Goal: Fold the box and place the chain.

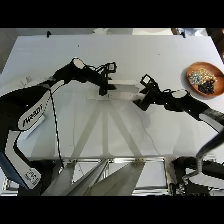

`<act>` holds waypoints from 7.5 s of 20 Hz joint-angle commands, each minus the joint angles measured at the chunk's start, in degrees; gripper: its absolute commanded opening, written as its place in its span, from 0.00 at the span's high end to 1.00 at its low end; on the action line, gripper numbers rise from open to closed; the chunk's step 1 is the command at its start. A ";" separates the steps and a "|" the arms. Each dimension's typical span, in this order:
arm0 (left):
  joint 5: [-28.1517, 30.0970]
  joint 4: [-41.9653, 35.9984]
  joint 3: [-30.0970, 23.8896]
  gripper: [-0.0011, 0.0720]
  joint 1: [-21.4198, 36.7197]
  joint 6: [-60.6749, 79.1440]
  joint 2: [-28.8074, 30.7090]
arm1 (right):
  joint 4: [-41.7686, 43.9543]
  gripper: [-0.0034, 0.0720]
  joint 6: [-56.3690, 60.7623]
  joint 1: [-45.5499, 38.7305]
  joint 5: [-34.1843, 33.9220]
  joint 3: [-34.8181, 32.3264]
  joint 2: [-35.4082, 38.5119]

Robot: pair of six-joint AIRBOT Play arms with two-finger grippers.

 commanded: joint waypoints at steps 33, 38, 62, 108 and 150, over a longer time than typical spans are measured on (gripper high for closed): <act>0.02 0.00 0.00 0.97 -0.04 0.02 -0.04 | -5.20 0.04 -8.83 -2.49 24.87 15.74 -17.29; 0.02 0.00 0.00 0.97 -0.04 0.02 -0.04 | -7.13 0.04 -4.11 -2.49 22.58 15.76 -17.29; 0.02 0.00 0.00 0.97 -0.04 0.02 -0.04 | -8.59 0.35 -3.85 -2.49 21.97 15.76 -17.29; -1.79 5.22 0.02 0.45 5.05 -0.24 8.13 | -8.61 0.35 -7.10 -2.47 22.08 15.76 -17.27; 18.51 -4.26 0.00 0.97 0.94 -8.33 4.57 | -8.59 0.35 -7.08 -2.49 22.53 15.76 -17.27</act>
